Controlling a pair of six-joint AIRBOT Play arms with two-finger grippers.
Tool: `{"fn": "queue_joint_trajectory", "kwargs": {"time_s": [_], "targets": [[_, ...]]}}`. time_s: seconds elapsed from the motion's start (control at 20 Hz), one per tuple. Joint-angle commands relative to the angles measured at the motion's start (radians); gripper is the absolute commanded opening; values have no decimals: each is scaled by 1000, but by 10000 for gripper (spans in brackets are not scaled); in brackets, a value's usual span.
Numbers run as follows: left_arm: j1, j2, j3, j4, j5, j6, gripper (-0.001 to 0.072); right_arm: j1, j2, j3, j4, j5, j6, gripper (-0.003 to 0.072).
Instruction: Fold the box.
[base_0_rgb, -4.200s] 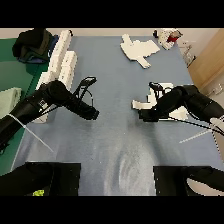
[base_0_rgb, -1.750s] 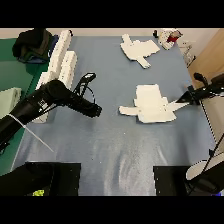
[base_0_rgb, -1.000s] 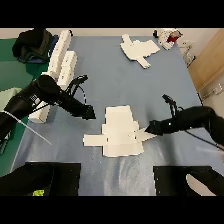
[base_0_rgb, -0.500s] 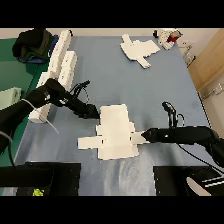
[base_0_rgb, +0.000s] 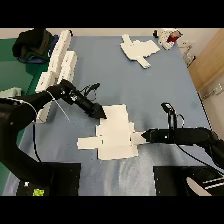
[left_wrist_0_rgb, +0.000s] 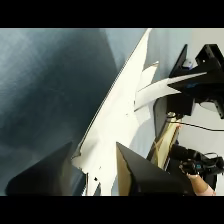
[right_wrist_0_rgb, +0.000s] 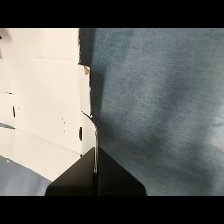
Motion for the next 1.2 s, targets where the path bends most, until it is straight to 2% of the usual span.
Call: {"fn": "queue_joint_trajectory", "kwargs": {"time_s": [0.0,0.35,0.4,0.45,0.55,0.6,0.65,0.7,0.85,1.1,1.15], "targets": [[-29,-47,51,-1,-114,79,215,0,1,-1,-6,-2,0,4],[-43,-47,57,96,-172,84,212,0,1,-2,-13,-2,0,4],[-43,-47,57,95,-171,85,152,0,1,-2,-13,-2,0,4],[-43,-47,57,95,-172,107,14,0,1,-2,-13,-2,0,4],[-43,-47,57,94,-165,126,14,0,1,-2,-13,-1,0,5],[-43,-47,57,94,-164,126,15,0,1,-2,-13,0,0,65],[-44,-47,57,91,-164,126,15,0,1,-1,-14,3,-4,177],[-44,-47,57,87,-164,125,14,0,1,2,-31,4,-4,237],[-46,-44,69,87,-173,198,11,-1,1,35,-208,-7,17,236],[-101,101,72,81,-74,322,7,-1,1,97,-743,-33,404,252],[-121,150,58,80,-32,336,6,-1,1,109,-808,-40,473,395]]}}
